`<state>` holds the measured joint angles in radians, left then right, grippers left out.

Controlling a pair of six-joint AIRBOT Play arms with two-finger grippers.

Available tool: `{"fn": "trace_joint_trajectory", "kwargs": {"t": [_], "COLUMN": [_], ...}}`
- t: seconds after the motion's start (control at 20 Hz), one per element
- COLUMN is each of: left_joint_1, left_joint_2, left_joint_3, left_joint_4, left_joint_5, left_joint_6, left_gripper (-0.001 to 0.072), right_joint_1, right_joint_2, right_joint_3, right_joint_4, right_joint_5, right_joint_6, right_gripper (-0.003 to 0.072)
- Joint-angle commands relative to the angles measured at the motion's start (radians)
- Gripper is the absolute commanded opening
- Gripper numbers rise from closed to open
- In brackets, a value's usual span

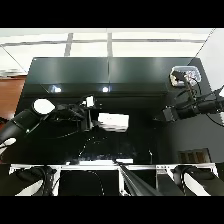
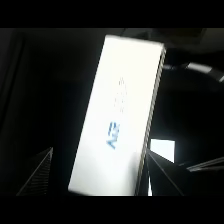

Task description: Fold the box and place the chain.

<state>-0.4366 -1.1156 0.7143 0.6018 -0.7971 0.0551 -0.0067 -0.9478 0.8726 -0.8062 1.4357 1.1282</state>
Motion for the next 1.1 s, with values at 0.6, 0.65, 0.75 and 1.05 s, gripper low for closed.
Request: {"fn": "trace_joint_trajectory", "kwargs": {"t": [0.6, 0.65, 0.75, 1.05], "left_joint_1": [-0.074, -0.074, -0.074, -0.094], "left_joint_2": [-0.374, -0.374, -0.374, -0.374], "left_joint_3": [0.252, 0.252, 0.252, 0.283], "left_joint_4": [-0.030, -0.024, 0.006, 0.083], "left_joint_5": [-0.179, -0.195, -0.212, -0.228], "left_joint_6": [-0.108, -0.109, -0.111, -0.114], "left_gripper": [0.0717, 0.0717, 0.0717, 0.0718], "right_joint_1": [-0.004, -0.004, -0.004, -0.004], "right_joint_2": [0.004, 0.004, 0.004, 0.004], "right_joint_3": [0.000, 0.000, 0.000, 0.000], "right_joint_4": [-0.017, -0.018, -0.018, -0.018], "right_joint_5": [-0.052, -0.052, -0.053, -0.052], "right_joint_6": [0.020, 0.020, 0.020, 0.020], "right_gripper": [0.0008, 0.0008, 0.0008, 0.0008]}}
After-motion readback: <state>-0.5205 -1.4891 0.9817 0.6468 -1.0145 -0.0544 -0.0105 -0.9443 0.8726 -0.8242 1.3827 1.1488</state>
